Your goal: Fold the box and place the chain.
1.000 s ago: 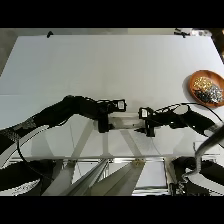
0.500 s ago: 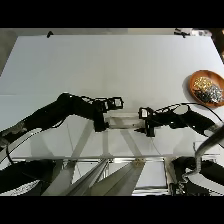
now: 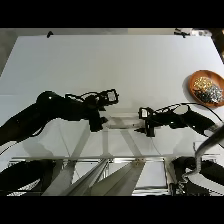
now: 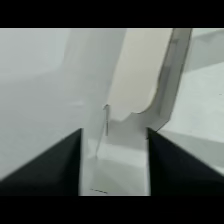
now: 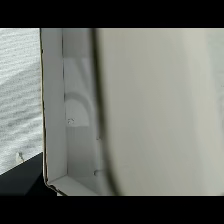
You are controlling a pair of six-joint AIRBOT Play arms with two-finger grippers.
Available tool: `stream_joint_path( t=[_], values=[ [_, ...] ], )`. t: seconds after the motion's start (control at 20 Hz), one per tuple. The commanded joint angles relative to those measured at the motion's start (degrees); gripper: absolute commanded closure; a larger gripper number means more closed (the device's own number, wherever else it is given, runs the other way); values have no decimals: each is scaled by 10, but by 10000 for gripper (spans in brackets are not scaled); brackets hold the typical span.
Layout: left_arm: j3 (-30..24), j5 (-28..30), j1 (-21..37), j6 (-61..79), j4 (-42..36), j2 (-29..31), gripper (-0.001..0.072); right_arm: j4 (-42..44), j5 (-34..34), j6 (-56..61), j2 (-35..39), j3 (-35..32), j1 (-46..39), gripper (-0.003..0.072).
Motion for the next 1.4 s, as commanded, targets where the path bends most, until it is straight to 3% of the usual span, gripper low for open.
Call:
stream_joint_path(
  t=[0.0,0.05,0.2,0.45,0.7,1.05,1.35],
  values=[
    [-8,26,-9,25,-96,19,660,0,0,0,0,0,0,273],
    [-14,24,-16,51,-127,18,698,0,0,0,0,0,0,273],
    [-18,-2,-40,81,-187,5,698,0,0,0,0,0,0,273],
    [-18,-140,-79,70,-232,-51,699,0,0,0,0,0,0,273],
    [-18,-330,-82,-4,-231,-106,700,0,0,0,0,0,0,273],
    [-18,-331,-81,-72,-229,-206,704,0,0,0,0,0,0,273],
    [-18,-311,-81,-92,-229,-212,704,0,0,0,0,0,0,273]
  ],
)
